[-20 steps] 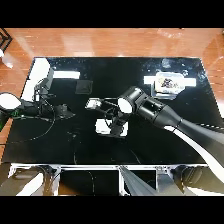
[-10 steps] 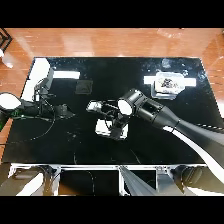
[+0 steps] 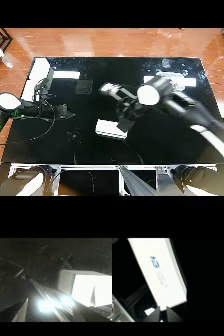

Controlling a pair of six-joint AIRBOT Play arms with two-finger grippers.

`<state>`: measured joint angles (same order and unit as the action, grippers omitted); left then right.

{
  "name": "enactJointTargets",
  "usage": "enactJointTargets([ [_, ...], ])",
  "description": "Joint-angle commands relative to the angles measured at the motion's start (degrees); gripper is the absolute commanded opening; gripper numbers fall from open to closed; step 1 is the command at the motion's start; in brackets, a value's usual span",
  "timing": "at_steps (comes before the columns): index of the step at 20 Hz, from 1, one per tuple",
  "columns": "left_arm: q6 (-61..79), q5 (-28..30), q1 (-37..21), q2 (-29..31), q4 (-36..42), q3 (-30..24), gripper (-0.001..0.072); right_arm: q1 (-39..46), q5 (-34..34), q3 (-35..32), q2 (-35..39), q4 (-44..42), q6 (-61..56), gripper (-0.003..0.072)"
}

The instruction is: Fold the box and place the chain.

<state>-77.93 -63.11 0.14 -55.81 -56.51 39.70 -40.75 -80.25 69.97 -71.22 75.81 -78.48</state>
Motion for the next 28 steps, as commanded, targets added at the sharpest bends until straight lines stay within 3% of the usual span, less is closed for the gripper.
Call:
enactJointTargets([
  [1, 0.68, 0.02, -0.02, -0.02, -0.02, -0.02, 0.0635, 8.02, -0.61, -10.19, 11.21, -5.75, -11.82, 0.0025],
  [3, 1.49, 0.07, -0.02, -0.02, 0.0, -0.02, 0.0635, 11.15, 9.97, -21.86, 17.53, -14.32, -19.06, 0.0025],
  [5, 1.51, 0.09, 0.02, -0.02, 0.0, -0.02, 0.0635, 11.8, 24.35, -32.09, 18.86, -29.88, -21.07, 0.0024],
  [7, 1.7, 0.11, 0.13, -0.02, 0.0, -0.02, 0.0635, 10.34, 36.24, -38.32, 17.92, -45.42, -14.8, 0.0024],
  [9, 1.7, -0.04, 0.15, -0.02, 0.0, -0.02, 0.0635, 7.98, 42.62, -40.39, 16.04, -51.3, -12.15, 0.0024],
  [14, 1.7, 0.0, 0.15, -0.04, 0.0, -0.02, 0.0635, 3.58, 46.8, -40.39, 10.58, -56.74, -9.05, 0.0024],
  [20, 1.7, -0.15, 0.15, -0.04, 0.0, -0.02, 0.0635, 1.81, 46.9, -40.39, 8.52, -62.18, -6.4, 0.0024],
  [28, 1.68, -0.24, 0.17, -0.04, 0.0, -0.02, 0.0635, 1.68, 46.84, -40.39, 5.79, -61.86, -6.27, 0.0024],
])
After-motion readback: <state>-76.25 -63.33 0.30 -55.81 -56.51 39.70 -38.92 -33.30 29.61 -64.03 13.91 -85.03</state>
